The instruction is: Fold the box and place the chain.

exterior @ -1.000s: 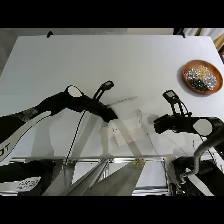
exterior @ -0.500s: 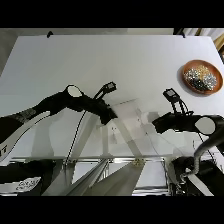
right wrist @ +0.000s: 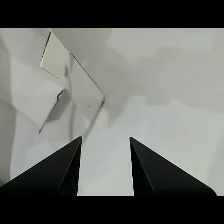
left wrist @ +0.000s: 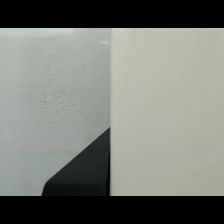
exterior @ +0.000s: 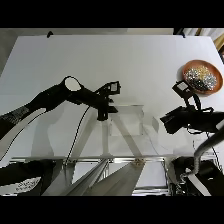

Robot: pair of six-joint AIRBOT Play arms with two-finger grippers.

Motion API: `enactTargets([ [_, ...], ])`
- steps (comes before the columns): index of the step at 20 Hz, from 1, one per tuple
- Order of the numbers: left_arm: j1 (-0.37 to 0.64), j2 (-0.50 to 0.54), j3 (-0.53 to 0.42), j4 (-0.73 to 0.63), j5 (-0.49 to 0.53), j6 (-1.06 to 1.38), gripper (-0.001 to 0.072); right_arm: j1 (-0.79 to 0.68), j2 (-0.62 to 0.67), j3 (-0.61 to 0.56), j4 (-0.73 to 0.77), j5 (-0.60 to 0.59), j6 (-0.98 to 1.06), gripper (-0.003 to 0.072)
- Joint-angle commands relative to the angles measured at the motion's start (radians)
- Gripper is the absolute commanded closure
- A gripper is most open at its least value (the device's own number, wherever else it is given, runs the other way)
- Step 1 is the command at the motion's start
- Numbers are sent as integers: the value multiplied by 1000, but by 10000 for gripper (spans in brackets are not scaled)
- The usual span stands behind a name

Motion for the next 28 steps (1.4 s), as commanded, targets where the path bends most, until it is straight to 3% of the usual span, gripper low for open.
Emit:
enactTargets([
  [1, -18, -21, 8, 45, -5, 95, 705, 1, 24, 8, -5, 16, 1, 346],
  [6, -60, -109, 8, 37, 35, 146, 706, 1, 24, 8, 5, -5, 1, 347],
  [10, -64, -148, 8, -63, 95, 146, 710, 1, 24, 8, 6, -15, 1, 347],
  [16, -64, -149, 8, -63, 167, 146, 709, 1, 24, 8, 6, -28, 1, 347],
  [28, -64, -149, 8, -63, 168, 134, 700, 1, 24, 8, 6, -39, 1, 347],
])
